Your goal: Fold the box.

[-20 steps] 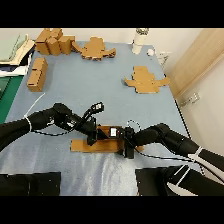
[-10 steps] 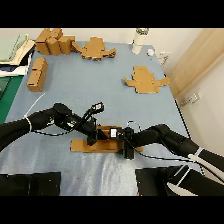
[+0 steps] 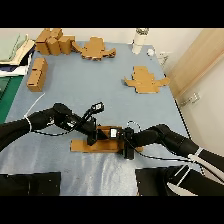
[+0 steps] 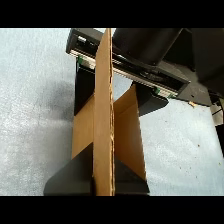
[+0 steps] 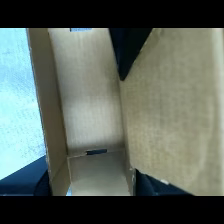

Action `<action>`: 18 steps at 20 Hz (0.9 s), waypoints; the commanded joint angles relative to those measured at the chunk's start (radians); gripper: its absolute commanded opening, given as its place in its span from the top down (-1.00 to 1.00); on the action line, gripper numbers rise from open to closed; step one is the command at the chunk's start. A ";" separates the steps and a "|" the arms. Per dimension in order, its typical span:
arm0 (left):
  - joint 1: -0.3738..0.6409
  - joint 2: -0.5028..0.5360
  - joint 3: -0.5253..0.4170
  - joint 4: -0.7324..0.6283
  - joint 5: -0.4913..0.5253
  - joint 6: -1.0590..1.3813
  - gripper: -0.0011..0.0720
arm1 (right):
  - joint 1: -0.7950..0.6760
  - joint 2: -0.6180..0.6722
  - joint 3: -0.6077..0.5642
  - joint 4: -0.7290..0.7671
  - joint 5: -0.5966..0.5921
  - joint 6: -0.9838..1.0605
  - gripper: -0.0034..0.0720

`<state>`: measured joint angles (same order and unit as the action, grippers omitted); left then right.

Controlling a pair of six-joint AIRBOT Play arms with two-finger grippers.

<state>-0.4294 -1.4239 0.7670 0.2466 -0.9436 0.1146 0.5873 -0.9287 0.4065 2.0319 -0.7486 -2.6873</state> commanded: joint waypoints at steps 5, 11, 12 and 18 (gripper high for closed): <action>0.000 0.000 0.000 0.000 0.000 0.000 0.93 | 0.001 -0.001 -0.001 0.002 -0.002 0.000 -0.44; 0.000 0.000 0.001 -0.015 0.006 0.002 0.93 | 0.001 -0.001 -0.001 0.002 -0.002 0.000 -0.44; 0.000 0.000 0.001 -0.022 0.011 0.001 0.93 | 0.001 -0.001 -0.001 0.002 -0.002 0.000 -0.44; 0.000 0.000 0.000 -0.018 0.006 -0.025 0.93 | 0.001 -0.001 -0.001 0.002 -0.002 0.000 -0.44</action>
